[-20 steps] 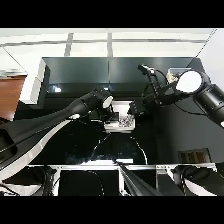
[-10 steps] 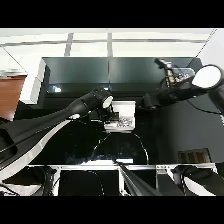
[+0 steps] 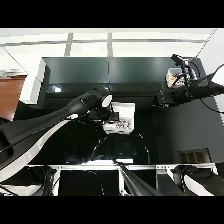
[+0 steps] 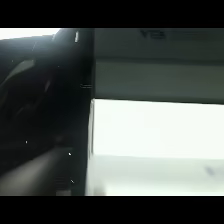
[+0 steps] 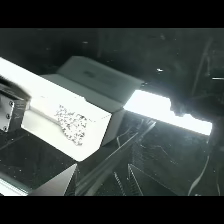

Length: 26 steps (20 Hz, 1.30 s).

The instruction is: Fold the box and place the chain.

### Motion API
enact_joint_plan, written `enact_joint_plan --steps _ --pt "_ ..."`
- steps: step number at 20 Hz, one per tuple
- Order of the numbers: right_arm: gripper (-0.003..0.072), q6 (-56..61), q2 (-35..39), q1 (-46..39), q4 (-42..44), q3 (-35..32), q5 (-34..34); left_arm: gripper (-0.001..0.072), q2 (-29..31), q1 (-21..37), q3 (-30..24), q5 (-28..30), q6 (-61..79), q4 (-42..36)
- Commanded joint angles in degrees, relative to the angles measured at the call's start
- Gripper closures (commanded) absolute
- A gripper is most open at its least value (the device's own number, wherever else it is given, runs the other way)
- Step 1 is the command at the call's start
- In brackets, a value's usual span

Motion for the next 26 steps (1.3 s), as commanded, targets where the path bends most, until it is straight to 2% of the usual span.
enact_joint_plan --steps 1,4,6,7,8,9,10,11,13,15,17,19,23,25,26 --pt "0.0314 -0.5 0.1 0.0 1.4 0.0 0.1 0.0003 3.7 0.0 0.5 1.2 -0.8 0.9" --pt "0.0314 -0.5 0.1 0.0 1.3 0.0 0.6 0.0003 10.9 -0.1 -0.6 -0.2 0.8 8.1" --pt "0.0314 -0.4 0.1 0.0 1.4 0.0 1.0 0.0015 17.3 0.5 -5.5 -1.4 1.2 17.2" --pt "0.0314 0.0 0.1 0.0 1.7 0.0 1.0 0.0015 20.1 2.4 -9.5 -2.9 0.5 23.7" --pt "0.0314 0.0 0.1 0.0 1.8 0.0 1.2 0.0014 22.2 5.9 -13.0 -4.7 0.3 26.0" --pt "0.0314 0.0 0.1 0.0 1.7 0.0 1.6 0.0015 24.1 11.1 -16.7 -5.8 0.7 25.1" --pt "0.0314 0.0 0.1 0.0 1.7 0.0 1.8 0.0015 25.5 16.5 -19.9 -5.4 1.5 21.6" --pt "0.0314 0.0 0.1 0.0 1.8 0.0 1.7 0.0014 26.6 22.1 -23.3 -3.3 4.7 14.7" --pt "0.0314 0.0 0.1 0.0 1.7 0.0 1.6 0.0015 27.5 30.3 -29.3 2.6 17.6 -5.0" --pt "0.0314 0.0 0.1 0.0 1.7 0.0 1.5 0.0014 27.5 33.6 -34.7 10.2 41.9 -25.9" --pt "0.0314 0.0 0.1 0.0 1.6 0.0 1.6 0.0013 27.4 33.1 -37.3 11.0 75.3 -41.9" --pt "0.0314 0.0 0.1 0.0 1.3 0.0 1.6 0.0012 27.4 30.5 -37.6 11.3 99.0 -44.8" --pt "0.0314 0.0 0.1 0.0 1.1 0.0 1.6 -0.0008 27.4 23.6 -37.6 18.2 132.8 -43.0" --pt "0.0314 0.0 0.1 0.0 1.1 0.0 1.5 -0.0008 27.0 20.0 -37.6 23.3 135.6 -37.5" --pt "0.0314 0.0 0.1 0.0 1.1 0.0 1.3 -0.0008 26.0 19.8 -37.6 25.3 135.6 -37.1"
